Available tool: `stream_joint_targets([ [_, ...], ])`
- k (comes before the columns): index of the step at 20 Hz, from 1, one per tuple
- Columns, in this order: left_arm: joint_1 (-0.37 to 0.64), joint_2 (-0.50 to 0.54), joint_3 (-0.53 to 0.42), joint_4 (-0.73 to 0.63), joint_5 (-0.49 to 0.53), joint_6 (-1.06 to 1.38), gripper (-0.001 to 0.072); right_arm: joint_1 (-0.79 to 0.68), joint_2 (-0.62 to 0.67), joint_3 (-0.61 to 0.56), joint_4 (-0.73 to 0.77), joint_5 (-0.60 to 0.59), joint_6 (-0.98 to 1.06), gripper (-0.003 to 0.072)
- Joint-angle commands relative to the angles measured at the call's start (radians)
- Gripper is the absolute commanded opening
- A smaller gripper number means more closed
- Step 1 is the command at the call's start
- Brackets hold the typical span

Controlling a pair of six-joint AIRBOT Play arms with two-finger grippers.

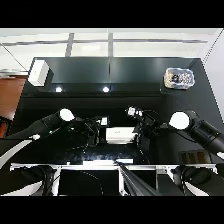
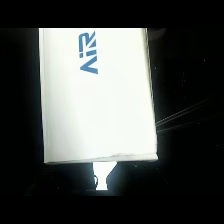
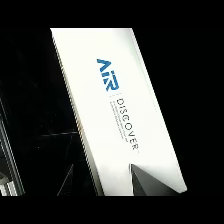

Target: Fold the box and place the chain.

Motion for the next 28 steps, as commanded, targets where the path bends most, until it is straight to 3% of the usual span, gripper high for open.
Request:
stream_joint_targets([
  [1,-0.001,-0.001,0.0,0.001,0.0,0.003,0.0487,0.0,0.001,0.003,-0.003,-0.004,0.04,0.0455],
  [10,-0.012,-0.001,-0.001,0.019,0.001,0.002,0.0487,-0.001,0.009,0.013,0.005,-0.004,0.083,0.0455],
  [14,-0.019,-0.001,-0.001,0.027,0.003,0.0,0.0487,-0.013,0.092,0.013,-0.003,0.008,0.246,0.0454],
  [15,-0.019,-0.001,-0.001,0.027,0.005,-0.003,0.0487,-0.034,0.121,0.013,-0.005,0.018,0.311,0.0402],
  [16,-0.019,-0.001,-0.001,0.027,0.009,-0.006,0.0487,-0.072,0.15,0.013,-0.004,0.037,0.387,0.0303],
  [17,-0.019,-0.001,-0.001,0.026,0.009,-0.006,0.0488,-0.118,0.171,0.013,-0.004,0.068,0.457,0.0098],
  [18,-0.019,-0.001,-0.001,0.026,0.009,-0.006,0.0487,-0.163,0.179,0.013,-0.003,0.095,0.54,0.0043],
  [21,-0.019,-0.001,-0.001,0.026,0.009,-0.006,0.0487,-0.241,0.177,-0.04,0.09,0.064,0.855,0.0042],
  [25,-0.019,-0.001,-0.001,0.026,0.009,-0.006,0.0487,-0.183,0.131,-0.13,0.443,-0.045,0.824,0.0042],
  [28,-0.019,-0.001,-0.001,0.026,0.01,-0.006,0.0488,-0.094,0.065,-0.131,0.483,-0.048,0.817,0.0042],
])
